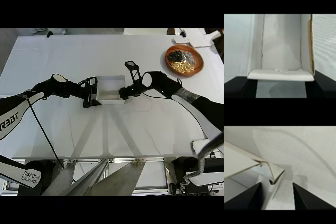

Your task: Fold the box and place the chain.

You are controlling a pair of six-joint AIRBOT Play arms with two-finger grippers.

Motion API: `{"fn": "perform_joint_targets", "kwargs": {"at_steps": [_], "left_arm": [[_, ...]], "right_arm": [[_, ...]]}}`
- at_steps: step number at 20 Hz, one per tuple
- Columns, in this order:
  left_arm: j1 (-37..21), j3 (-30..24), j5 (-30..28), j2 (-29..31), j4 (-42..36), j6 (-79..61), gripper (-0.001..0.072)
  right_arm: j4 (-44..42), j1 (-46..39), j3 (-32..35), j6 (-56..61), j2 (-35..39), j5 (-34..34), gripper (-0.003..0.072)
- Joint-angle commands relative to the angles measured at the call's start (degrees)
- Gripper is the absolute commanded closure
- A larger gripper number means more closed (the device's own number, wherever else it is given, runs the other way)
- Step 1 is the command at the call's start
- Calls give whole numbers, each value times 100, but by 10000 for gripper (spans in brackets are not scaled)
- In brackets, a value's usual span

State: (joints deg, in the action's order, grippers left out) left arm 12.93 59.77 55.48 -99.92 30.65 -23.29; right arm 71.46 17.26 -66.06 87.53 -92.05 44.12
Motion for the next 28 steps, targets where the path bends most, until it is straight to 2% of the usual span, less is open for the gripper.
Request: {"fn": "perform_joint_targets", "kwargs": {"at_steps": [1, 5, 8, 11, 16, 20, 21, 28], "left_arm": [[2, 2, 2, 0, 2, 0, 314], [2, 2, 2, 0, 2, 0, 314], [2, 2, 2, 0, 2, 0, 314], [2, 2, 2, 0, 2, 0, 314], [2, 2, 2, 0, 2, 0, 314], [2, 2, 2, 0, 2, 0, 314], [2, 2, 4, 0, 0, 0, 314], [2, 2, 2, 0, 2, 0, 314]], "right_arm": [[529, 175, -2, 492, 2, -44, 304], [1268, 402, -81, 1169, 2, 74, 308], [1451, 472, -306, 1744, 2, 197, 312], [1735, 603, -437, 2291, 0, 269, 350], [2439, 820, -509, 2844, -13, 293, 351], [2542, 859, -514, 3141, -83, 595, 361], [2581, 898, -514, 3139, -111, 623, 397], [2621, 1078, -977, 3379, -501, 745, 400]]}}
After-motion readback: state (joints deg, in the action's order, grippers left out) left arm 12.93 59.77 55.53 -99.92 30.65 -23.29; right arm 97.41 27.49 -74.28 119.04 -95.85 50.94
